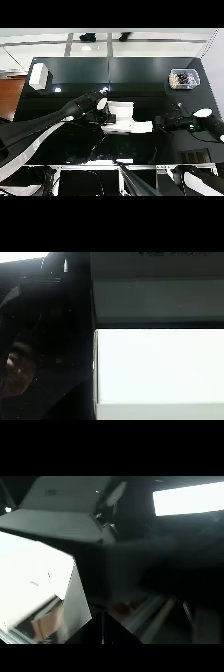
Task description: Fold the box and place the chain.
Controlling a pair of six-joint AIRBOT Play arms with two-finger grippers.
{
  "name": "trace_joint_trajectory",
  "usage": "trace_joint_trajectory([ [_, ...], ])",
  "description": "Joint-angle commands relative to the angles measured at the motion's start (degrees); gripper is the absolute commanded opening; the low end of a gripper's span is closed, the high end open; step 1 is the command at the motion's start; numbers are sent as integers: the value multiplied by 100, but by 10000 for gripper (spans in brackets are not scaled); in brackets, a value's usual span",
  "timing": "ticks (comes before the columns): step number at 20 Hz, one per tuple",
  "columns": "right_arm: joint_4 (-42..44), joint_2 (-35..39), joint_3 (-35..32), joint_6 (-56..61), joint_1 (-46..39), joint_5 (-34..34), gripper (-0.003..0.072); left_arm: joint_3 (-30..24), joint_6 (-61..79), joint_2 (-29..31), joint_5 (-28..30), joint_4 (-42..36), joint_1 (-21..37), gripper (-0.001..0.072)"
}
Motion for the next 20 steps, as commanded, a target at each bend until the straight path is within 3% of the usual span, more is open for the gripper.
trace_joint_trajectory([
  [1,566,-343,76,-339,664,-487,17,4,0,2,2,2,7,27],
  [3,564,-343,317,-564,734,85,19,4,0,2,-2,0,7,28],
  [4,566,-343,448,-588,737,369,98,4,-2,2,0,0,7,28],
  [5,562,-343,581,-592,745,627,428,4,0,2,0,0,7,28],
  [6,579,-343,695,-647,774,798,558,4,0,2,0,0,7,28],
  [10,588,-343,1008,-671,1152,758,540,4,0,2,0,2,7,28],
  [12,450,-343,1134,-299,1427,466,415,4,0,2,0,0,7,27],
  [16,-11,-343,1534,813,2050,-149,414,4,0,2,0,0,7,28],
  [20,-1644,-345,1976,2404,2647,-385,413,4,0,2,4,0,7,28],
])
